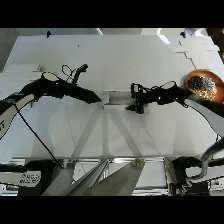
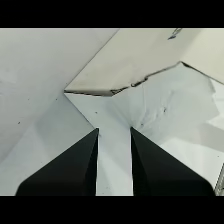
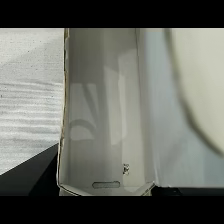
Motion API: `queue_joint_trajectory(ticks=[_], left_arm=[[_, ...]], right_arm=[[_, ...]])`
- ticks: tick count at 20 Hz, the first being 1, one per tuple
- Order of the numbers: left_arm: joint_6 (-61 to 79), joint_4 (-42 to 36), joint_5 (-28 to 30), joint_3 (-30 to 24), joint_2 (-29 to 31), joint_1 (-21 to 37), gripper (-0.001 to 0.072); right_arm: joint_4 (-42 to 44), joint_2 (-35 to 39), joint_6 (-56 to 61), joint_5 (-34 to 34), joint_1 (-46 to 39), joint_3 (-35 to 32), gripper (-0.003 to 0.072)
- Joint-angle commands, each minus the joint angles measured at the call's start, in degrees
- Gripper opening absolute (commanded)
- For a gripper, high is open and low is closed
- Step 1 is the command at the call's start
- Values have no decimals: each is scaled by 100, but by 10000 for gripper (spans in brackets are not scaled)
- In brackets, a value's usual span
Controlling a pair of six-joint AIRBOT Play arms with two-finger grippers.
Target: Fold the box and place the chain.
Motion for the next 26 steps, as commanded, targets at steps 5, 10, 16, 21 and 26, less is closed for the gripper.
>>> queue_joint_trajectory(ticks=[5, 10, 16, 21, 26], left_arm=[[111, -103, -98, -13, -212, -153, 292], [452, -876, -155, -13, -297, -214, 352], [442, -131, -343, -13, -289, -201, 344], [282, 649, -354, -13, -286, -199, 333], [350, 634, -407, -13, -286, -197, 334]], right_arm=[[0, -2, 11, 11, 0, 0, 377], [0, -2, 11, 11, 0, 0, 377], [0, -2, 11, 11, 0, 0, 377], [0, -2, 11, 11, 2, -2, 377], [0, -2, 11, 11, 0, 0, 377]])
